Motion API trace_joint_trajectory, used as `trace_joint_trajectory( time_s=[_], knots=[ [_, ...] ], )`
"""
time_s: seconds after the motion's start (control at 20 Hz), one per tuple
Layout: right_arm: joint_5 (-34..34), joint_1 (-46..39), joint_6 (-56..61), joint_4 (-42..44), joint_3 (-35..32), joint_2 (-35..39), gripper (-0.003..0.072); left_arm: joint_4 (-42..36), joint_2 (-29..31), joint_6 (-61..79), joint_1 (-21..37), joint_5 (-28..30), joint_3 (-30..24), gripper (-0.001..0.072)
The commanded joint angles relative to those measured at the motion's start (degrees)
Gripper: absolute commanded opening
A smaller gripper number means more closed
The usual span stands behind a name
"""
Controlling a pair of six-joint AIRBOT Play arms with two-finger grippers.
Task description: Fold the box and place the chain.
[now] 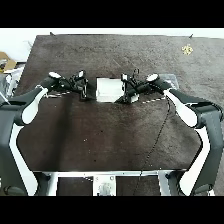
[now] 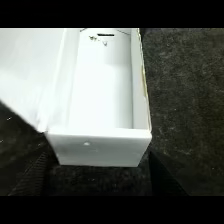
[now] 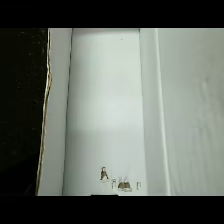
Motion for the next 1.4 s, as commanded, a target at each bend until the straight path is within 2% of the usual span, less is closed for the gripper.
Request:
trace_joint_trajectory(
  time_s=[0.0,0.15,0.4,0.75,1.05,1.35],
  knots=[
    [0.1,0.0,0.0,0.0,0.0,0.0,0.0445,0.6,-1.4,0.1,-1.1,-0.2,0.1,0.0715],
    [0.1,0.0,0.0,0.0,0.0,0.0,0.0445,-1.2,-2.1,1.0,-1.8,-1.6,0.1,0.0715],
    [0.1,0.0,0.0,0.0,0.0,0.0,0.0445,-1.8,-2.7,3.2,-3.1,2.3,0.1,0.0706],
    [0.1,0.0,0.0,0.0,0.0,0.0,0.0445,-2.6,-3.4,3.1,-4.3,3.7,0.1,0.0707],
    [0.1,0.0,0.0,0.0,0.0,0.0,0.0445,-4.3,-3.4,3.0,-4.3,1.2,0.1,0.0707],
    [0.1,0.0,0.0,0.0,0.0,0.0,0.0445,-4.2,-3.4,2.7,-4.2,2.3,0.1,0.0707]
  ],
)
